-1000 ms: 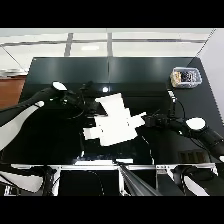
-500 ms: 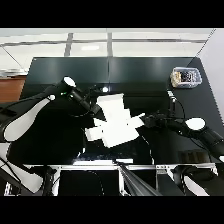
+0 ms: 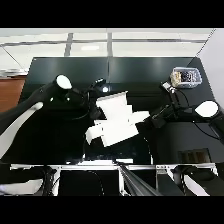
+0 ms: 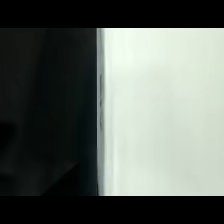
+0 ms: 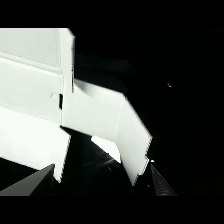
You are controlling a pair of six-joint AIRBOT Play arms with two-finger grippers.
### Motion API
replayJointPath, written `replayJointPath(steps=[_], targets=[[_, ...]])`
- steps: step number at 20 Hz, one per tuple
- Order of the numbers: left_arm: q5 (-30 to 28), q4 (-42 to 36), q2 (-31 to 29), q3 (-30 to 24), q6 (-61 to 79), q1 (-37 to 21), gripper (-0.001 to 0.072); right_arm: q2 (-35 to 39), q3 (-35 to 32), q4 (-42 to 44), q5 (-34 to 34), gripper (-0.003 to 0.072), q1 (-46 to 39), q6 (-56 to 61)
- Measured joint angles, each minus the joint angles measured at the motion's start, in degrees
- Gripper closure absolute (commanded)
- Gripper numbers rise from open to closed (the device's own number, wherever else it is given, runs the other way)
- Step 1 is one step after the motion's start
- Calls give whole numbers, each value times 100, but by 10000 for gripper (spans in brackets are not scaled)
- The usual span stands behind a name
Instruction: Fold the box and place the chain.
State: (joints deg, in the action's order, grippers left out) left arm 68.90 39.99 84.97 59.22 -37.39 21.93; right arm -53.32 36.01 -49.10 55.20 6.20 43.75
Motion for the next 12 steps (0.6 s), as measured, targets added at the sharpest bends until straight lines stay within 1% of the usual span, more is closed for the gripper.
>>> replayJointPath(steps=[2,3,5,8,12], targets=[[-984,-81,-568,-654,625,125,679,0,90,-107,85,-20,-22,4],[-1386,-107,-734,-894,988,166,679,0,118,-136,98,-20,-22,4],[-1884,-149,-852,-1182,1705,234,680,0,153,-133,109,-20,-28,2],[-2184,-192,-710,-1241,2465,341,679,0,170,-107,131,-20,-26,-361],[-2218,-101,-293,-907,3307,518,681,-11,127,-85,15,-20,179,-1641]])
